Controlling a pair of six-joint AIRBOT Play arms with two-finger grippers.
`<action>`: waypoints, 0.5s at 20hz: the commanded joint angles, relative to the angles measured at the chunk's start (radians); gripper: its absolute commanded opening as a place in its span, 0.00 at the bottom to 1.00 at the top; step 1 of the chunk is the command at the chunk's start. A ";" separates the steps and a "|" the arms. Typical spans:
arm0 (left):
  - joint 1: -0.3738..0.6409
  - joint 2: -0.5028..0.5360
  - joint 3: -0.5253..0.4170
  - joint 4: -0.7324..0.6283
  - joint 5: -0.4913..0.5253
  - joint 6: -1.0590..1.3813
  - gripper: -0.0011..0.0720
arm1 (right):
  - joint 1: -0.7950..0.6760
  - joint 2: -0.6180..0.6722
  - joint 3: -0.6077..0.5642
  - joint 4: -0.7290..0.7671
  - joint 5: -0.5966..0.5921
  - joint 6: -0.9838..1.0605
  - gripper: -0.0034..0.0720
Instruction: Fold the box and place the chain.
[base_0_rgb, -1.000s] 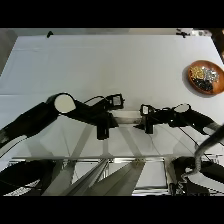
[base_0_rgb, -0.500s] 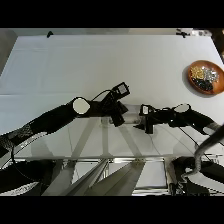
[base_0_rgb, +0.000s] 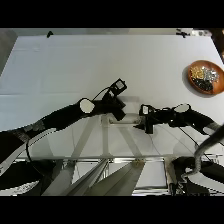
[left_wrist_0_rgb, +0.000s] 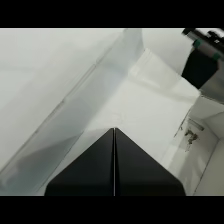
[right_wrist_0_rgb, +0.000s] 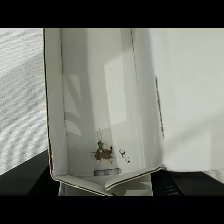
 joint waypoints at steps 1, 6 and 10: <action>0.001 -0.045 0.000 -0.002 -0.011 -0.058 0.03 | 0.000 0.000 0.000 0.000 0.000 0.000 0.66; 0.001 -0.063 0.000 0.000 -0.069 -0.076 0.03 | 0.000 0.000 0.000 0.000 0.000 0.000 0.65; 0.001 -0.067 0.000 0.001 -0.090 -0.076 0.03 | 0.000 0.000 0.000 0.000 0.000 0.000 0.65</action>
